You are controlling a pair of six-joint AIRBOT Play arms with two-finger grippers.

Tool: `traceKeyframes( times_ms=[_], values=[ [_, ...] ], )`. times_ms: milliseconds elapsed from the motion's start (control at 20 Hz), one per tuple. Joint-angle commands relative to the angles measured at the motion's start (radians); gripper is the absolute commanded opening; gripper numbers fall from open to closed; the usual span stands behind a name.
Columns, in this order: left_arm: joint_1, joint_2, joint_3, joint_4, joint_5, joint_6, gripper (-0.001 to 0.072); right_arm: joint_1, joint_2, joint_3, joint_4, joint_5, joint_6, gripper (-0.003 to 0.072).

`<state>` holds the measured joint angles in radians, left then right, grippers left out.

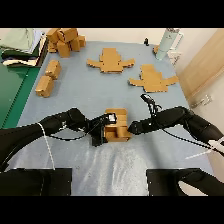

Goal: Fold the box.

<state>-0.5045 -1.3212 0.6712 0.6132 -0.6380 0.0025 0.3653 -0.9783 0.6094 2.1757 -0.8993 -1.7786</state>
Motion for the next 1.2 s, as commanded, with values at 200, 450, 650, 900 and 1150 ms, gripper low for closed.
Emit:
traceKeyframes(
  times_ms=[200, 450, 650, 900, 1150],
  values=[
    [-0.001, 0.0, 0.001, 0.0, 0.0, 0.0, 0.0481, 0.006, -0.001, 0.019, 0.002, -0.001, 0.068, 0.0426],
    [-0.001, 0.0, 0.001, 0.0, 0.0, 0.0, 0.0481, 0.091, -0.002, 0.019, -0.077, 0.032, 0.2, 0.0423],
    [-0.001, 0.0, 0.001, 0.0, 0.0, 0.0, 0.0481, 0.192, -0.003, 0.019, -0.306, 0.036, 0.46, 0.0423],
    [-0.001, 0.0, 0.001, 0.0, 0.0, 0.0, 0.0481, 0.298, -0.034, 0.044, -0.413, 0.048, 0.659, 0.0423],
    [-0.001, 0.0, 0.001, 0.0, 0.0, 0.0, 0.0481, 0.388, -0.17, 0.171, -0.512, -0.002, 0.81, 0.0423]
  ],
)
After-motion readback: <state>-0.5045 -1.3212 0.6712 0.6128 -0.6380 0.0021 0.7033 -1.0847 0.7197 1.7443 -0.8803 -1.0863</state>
